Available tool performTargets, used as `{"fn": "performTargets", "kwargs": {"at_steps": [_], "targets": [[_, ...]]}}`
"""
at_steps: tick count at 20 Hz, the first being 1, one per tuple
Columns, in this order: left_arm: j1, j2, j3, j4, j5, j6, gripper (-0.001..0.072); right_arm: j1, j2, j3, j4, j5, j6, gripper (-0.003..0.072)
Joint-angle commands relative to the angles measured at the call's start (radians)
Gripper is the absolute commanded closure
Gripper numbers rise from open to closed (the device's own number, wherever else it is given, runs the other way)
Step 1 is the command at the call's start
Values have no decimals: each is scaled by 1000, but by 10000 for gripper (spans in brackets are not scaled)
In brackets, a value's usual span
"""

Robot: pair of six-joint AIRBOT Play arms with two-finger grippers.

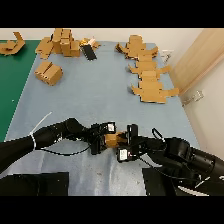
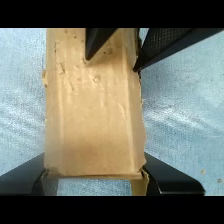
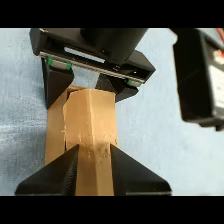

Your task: Fold the box.

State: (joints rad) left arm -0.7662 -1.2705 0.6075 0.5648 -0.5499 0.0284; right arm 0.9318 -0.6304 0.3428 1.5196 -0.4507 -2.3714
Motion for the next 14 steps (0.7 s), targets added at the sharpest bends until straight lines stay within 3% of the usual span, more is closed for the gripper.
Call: {"fn": "performTargets", "kwargs": {"at_steps": [1,4,5,14], "targets": [[0,0,0,1,0,1,300,0,2,2,-24,0,18,398],[0,0,0,1,0,1,300,4,2,3,-20,-1,19,435],[0,0,0,1,0,1,300,13,2,3,-20,-3,24,479],[0,0,0,1,0,1,299,24,0,2,35,-3,52,478]]}}
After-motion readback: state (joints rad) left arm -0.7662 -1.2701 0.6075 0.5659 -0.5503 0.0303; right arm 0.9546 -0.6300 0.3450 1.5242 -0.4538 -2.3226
